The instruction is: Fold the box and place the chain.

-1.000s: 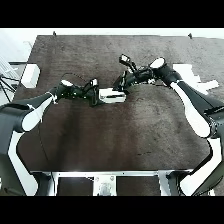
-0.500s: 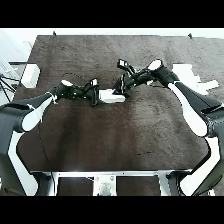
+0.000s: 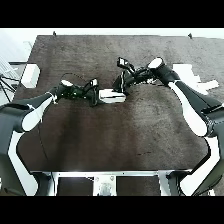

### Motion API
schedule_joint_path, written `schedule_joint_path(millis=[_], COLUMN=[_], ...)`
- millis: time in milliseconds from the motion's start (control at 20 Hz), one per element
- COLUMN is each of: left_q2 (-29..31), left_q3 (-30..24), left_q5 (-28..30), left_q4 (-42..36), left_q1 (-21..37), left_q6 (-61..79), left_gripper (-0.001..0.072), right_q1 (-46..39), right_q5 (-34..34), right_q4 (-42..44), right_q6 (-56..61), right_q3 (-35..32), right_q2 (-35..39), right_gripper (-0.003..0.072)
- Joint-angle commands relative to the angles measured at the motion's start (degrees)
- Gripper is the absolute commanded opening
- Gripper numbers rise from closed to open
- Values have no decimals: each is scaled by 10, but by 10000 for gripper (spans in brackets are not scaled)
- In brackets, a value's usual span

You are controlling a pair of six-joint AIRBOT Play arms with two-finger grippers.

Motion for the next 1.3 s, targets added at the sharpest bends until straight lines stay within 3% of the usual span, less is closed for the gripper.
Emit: schedule_joint_path(millis=[0,500,800,900,1250], left_q2=[0,0,0,0,0], left_q3=[0,0,0,0,0], left_q5=[0,0,0,0,0], left_q4=[0,0,0,0,0], left_q1=[0,0,0,0,0], left_q6=[0,0,0,0,0], left_gripper=[418,418,418,418,418], right_q1=[2,15,17,17,16], right_q5=[-3,-29,10,19,-14], right_q4=[-13,-21,-21,-21,-23], right_q6=[0,6,28,36,33], right_q3=[6,5,5,5,-20], right_q2=[-1,-17,-17,-18,-23], right_gripper=[347,347,345,292,295])
